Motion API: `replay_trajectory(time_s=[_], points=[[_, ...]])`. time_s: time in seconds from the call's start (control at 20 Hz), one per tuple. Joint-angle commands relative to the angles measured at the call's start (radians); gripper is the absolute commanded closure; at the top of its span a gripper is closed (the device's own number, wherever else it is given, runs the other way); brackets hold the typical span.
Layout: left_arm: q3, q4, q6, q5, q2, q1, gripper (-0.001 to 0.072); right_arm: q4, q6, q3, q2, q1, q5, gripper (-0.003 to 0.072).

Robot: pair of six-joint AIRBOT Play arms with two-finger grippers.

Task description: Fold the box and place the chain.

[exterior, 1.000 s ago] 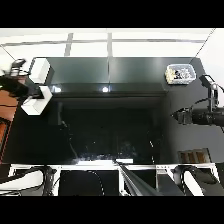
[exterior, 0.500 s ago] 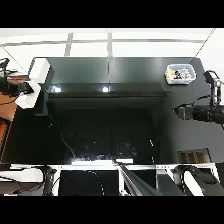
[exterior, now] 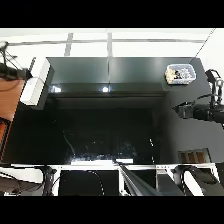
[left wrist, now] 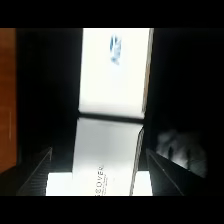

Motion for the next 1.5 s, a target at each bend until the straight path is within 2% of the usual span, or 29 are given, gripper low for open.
replay_trajectory(time_s=[0.0,0.1,0.15,0.2,0.25,0.35,0.45,0.55,0.65,0.75,0.8,0.95,1.45], points=[[0.238,-0.048,-0.145,-0.269,0.012,-0.018,0.0099,0.007,0.002,0.0,0.001,0.001,-0.029,0.0676],[0.343,-0.16,-0.25,-0.499,0.013,-0.031,0.0684,0.034,0.001,0.0,0.0,0.001,-0.069,0.0676],[0.348,-0.238,-0.252,-0.594,0.024,-0.052,0.0687,0.054,-0.006,0.0,0.0,0.001,-0.085,0.0676],[0.323,-0.258,-0.257,-0.631,0.051,-0.09,0.0687,0.057,-0.009,-0.001,0.0,0.001,-0.1,0.0676],[0.265,-0.239,-0.258,-0.613,0.103,-0.148,0.0688,0.055,-0.01,-0.003,0.0,0.001,-0.112,0.0676],[0.082,-0.179,-0.258,-0.461,0.253,-0.282,0.0687,0.051,-0.011,-0.027,0.0,0.001,-0.146,0.0676],[-0.171,-0.118,-0.259,-0.246,0.439,-0.409,0.0686,0.043,-0.053,-0.069,0.0,0.0,-0.188,0.0676],[-0.433,-0.102,-0.262,-0.073,0.619,-0.493,0.0686,0.043,-0.08,-0.114,0.0,0.0,-0.22,0.0676],[-0.675,-0.102,-0.356,0.031,0.775,-0.546,0.0686,0.05,-0.079,-0.121,0.001,0.0,-0.198,0.0676],[-0.858,-0.087,-0.375,0.089,0.889,-0.564,0.0686,0.048,-0.078,-0.121,0.001,0.0,-0.2,0.0676],[-0.916,-0.074,-0.374,0.097,0.928,-0.562,0.0685,0.048,-0.078,-0.121,0.001,0.0,-0.2,0.0676],[-0.993,0.005,-0.374,0.099,0.989,-0.563,0.0684,0.048,-0.078,-0.121,0.001,0.0,-0.2,0.0676],[-0.993,0.011,-0.373,0.105,0.986,-0.563,0.0683,0.048,-0.078,-0.121,0.001,0.0,-0.2,0.0676]])
